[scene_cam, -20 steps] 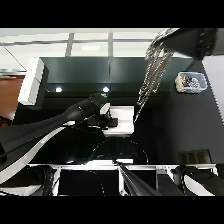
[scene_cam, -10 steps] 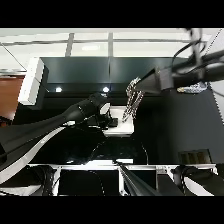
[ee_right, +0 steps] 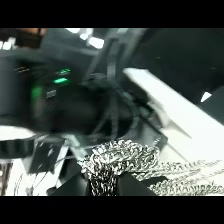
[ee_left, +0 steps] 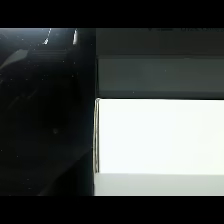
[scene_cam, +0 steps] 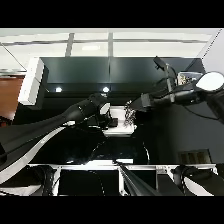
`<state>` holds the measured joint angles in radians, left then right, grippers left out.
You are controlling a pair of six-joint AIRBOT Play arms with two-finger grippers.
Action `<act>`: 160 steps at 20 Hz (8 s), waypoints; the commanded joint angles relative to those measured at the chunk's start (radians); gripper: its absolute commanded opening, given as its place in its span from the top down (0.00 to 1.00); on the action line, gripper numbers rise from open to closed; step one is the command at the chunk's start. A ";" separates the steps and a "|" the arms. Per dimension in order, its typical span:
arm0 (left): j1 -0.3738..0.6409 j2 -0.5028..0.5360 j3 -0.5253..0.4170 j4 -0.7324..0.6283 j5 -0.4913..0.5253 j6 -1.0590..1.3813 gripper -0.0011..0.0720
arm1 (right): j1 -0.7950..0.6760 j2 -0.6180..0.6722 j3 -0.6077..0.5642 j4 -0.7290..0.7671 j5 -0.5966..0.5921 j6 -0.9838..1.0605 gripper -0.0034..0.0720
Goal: Fold the box and place the chain.
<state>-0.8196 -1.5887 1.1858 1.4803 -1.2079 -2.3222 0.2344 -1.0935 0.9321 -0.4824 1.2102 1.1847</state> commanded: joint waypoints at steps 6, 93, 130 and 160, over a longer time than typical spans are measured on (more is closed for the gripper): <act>0.001 0.000 0.001 0.000 -0.002 0.000 0.94 | 0.055 0.000 -0.200 -0.036 -0.193 -0.003 0.69; 0.001 0.000 0.001 0.000 0.001 0.000 0.94 | 0.136 0.145 -0.220 -0.140 -0.280 -0.114 0.93; 0.503 0.603 -0.559 -0.299 0.274 0.965 0.01 | -0.334 0.260 -0.146 -0.340 0.015 -0.062 0.58; 0.397 0.211 -0.506 -0.900 0.344 2.576 0.01 | -0.334 0.259 -0.147 -0.341 -0.068 -0.002 0.58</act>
<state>-0.4141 -1.3712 0.6727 0.5903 -0.8806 0.2531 -0.0990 -0.8341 0.7853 -0.8238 1.1416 1.1828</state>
